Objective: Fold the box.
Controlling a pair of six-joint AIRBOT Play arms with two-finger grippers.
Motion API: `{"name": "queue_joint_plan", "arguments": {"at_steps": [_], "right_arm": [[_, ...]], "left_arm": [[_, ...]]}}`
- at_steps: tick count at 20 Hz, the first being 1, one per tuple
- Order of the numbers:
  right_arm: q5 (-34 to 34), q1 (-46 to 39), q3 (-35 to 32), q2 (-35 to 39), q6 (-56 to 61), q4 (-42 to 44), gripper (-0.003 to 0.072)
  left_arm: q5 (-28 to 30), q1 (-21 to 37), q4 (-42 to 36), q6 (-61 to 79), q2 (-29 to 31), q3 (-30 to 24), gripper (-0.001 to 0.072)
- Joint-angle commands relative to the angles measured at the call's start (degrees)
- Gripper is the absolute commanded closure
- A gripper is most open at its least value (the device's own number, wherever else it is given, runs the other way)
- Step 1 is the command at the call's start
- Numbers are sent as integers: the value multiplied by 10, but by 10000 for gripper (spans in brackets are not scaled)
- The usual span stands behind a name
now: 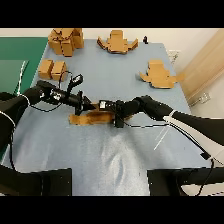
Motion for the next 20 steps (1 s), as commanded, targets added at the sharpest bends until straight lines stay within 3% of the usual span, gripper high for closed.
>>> {"name": "queue_joint_plan", "arguments": {"at_steps": [1,5,8,18,20], "right_arm": [[-1,-11,0,0,12,15,123],[-2,-12,0,0,8,18,129],[-3,-12,0,0,8,18,175],[-1,-1,0,0,-14,21,178],[-1,0,0,0,-17,21,305]], "left_arm": [[21,0,3,0,0,0,693],[29,0,3,0,0,0,692],[29,0,3,0,0,0,692],[16,0,3,0,0,0,692],[15,0,2,0,0,0,692]]}}
